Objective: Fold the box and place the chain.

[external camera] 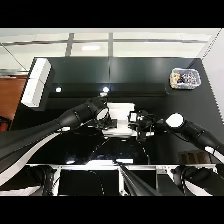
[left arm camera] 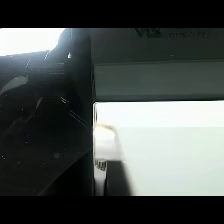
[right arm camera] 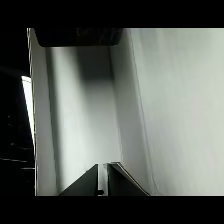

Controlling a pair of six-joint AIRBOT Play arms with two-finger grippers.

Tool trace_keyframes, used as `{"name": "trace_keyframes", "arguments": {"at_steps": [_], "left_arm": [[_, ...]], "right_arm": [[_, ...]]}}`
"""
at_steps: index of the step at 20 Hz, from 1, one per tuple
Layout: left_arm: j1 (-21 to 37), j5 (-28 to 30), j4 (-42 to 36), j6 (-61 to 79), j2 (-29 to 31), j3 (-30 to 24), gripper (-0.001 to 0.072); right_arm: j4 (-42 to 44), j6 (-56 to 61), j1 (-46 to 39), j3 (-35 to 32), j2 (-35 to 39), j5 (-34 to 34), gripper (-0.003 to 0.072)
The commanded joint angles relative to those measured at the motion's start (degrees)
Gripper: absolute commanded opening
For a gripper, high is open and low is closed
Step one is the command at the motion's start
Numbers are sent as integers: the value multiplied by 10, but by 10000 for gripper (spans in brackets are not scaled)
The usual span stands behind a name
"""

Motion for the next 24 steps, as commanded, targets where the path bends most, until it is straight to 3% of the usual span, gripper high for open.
{"name": "trace_keyframes", "arguments": {"at_steps": [1,2,4,8,9,10,12,13,14,16,18,20,22,24], "left_arm": [[0,0,0,0,0,0,26],[0,0,0,0,0,0,26],[0,0,0,0,0,0,26],[0,0,0,0,0,0,26],[0,0,0,0,0,0,26],[0,0,0,0,0,0,26],[0,0,0,0,0,0,26],[0,0,0,0,0,0,26],[0,0,0,0,0,0,26],[0,0,0,0,0,0,26],[0,0,0,0,0,0,26],[0,0,0,0,0,0,26],[0,1,0,0,0,0,26],[0,2,0,0,0,0,26]], "right_arm": [[4,28,2,0,-2,5,287],[2,35,1,0,-2,5,282],[-7,40,1,0,-2,10,26],[-10,67,1,0,-2,7,31],[-10,75,1,0,-2,7,278],[-10,78,1,0,-2,7,356],[-10,78,1,0,-2,7,351],[-11,78,1,0,-2,7,262],[-16,78,1,0,-2,7,11],[-24,104,1,0,-2,7,17],[-69,220,-16,3,10,19,17],[-155,385,-63,29,47,111,18],[-209,464,-130,79,94,256,18],[-256,532,-225,108,138,310,18]]}}
